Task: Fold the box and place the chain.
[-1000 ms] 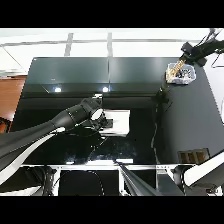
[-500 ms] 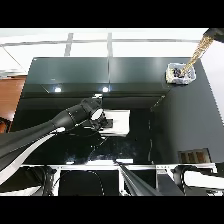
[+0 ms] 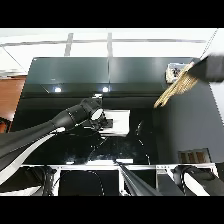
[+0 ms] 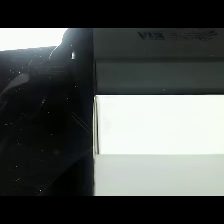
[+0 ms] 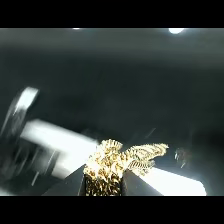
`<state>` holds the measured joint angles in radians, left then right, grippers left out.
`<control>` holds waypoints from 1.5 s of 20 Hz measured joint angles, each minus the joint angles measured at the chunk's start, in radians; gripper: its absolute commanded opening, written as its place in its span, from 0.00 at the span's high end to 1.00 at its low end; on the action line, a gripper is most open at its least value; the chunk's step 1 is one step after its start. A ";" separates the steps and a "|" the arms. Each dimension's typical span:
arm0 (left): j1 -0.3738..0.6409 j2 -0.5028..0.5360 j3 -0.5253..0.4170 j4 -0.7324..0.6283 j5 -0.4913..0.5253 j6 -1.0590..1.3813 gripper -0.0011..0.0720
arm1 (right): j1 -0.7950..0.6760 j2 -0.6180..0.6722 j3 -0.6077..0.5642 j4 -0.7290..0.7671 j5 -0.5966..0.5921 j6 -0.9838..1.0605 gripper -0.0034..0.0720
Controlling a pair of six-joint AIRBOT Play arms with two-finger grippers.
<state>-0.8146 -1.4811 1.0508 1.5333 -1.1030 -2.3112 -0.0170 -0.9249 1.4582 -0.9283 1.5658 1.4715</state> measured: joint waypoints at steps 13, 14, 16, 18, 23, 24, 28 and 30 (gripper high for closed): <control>0.000 0.000 0.000 0.002 0.000 0.000 0.95 | 0.415 -0.011 -0.362 0.209 -0.398 -0.014 0.94; 0.000 0.000 0.000 0.002 0.000 0.000 0.95 | 0.421 -0.025 -0.383 0.192 -0.413 -0.006 0.94; 0.000 0.000 0.000 0.002 0.000 0.000 0.95 | 0.432 -0.050 -0.432 0.177 -0.438 0.006 0.94; 0.000 0.000 0.000 0.003 0.000 0.000 0.95 | 0.442 -0.066 -0.481 0.165 -0.472 0.022 0.94; 0.000 0.000 0.000 0.003 0.001 0.000 0.95 | 0.478 -0.085 -0.554 0.155 -0.549 0.041 0.94; 0.000 0.000 0.000 0.003 0.001 0.000 0.95 | 0.490 -0.089 -0.560 0.156 -0.564 0.045 0.94; 0.000 0.000 0.000 0.003 0.002 0.000 0.95 | 0.534 -0.119 -0.570 0.154 -0.610 0.058 0.54; 0.000 0.000 0.000 0.003 0.002 0.000 0.95 | 0.541 -0.129 -0.571 0.152 -0.617 0.062 0.54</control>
